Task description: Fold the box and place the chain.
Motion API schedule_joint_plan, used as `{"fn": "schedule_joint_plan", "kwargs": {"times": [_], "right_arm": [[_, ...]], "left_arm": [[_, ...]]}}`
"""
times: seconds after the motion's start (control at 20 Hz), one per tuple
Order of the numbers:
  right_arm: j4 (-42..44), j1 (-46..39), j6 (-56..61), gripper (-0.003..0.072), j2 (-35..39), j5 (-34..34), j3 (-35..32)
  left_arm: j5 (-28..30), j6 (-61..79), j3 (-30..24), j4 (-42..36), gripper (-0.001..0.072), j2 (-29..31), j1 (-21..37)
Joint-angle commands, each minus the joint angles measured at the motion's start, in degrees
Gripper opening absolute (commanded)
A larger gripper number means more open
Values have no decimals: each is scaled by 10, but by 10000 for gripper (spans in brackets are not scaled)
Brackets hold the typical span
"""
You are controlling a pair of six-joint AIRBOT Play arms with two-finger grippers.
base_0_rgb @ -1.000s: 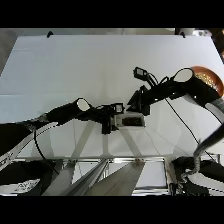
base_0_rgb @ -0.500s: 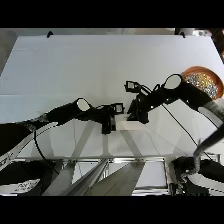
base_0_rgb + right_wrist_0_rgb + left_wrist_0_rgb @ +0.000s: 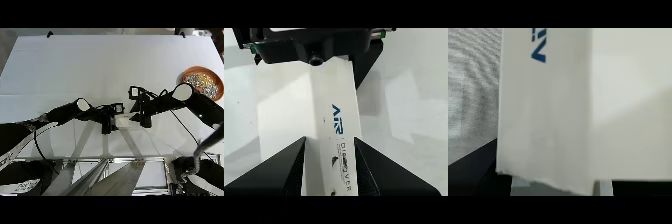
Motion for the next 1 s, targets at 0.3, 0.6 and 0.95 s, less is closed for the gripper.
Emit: {"fn": "schedule_joint_plan", "kwargs": {"times": [0.3, 0.6, 0.95], "right_arm": [[28, 26, -2, 339, 16, -39, -47], [24, 28, -2, 337, 12, -101, -49], [21, 28, -5, 335, 12, -102, -49]], "left_arm": [[0, 0, 0, 0, 373, 0, 0], [0, 0, 0, 0, 373, 0, 0], [0, 0, 0, 0, 373, 0, 0]]}}
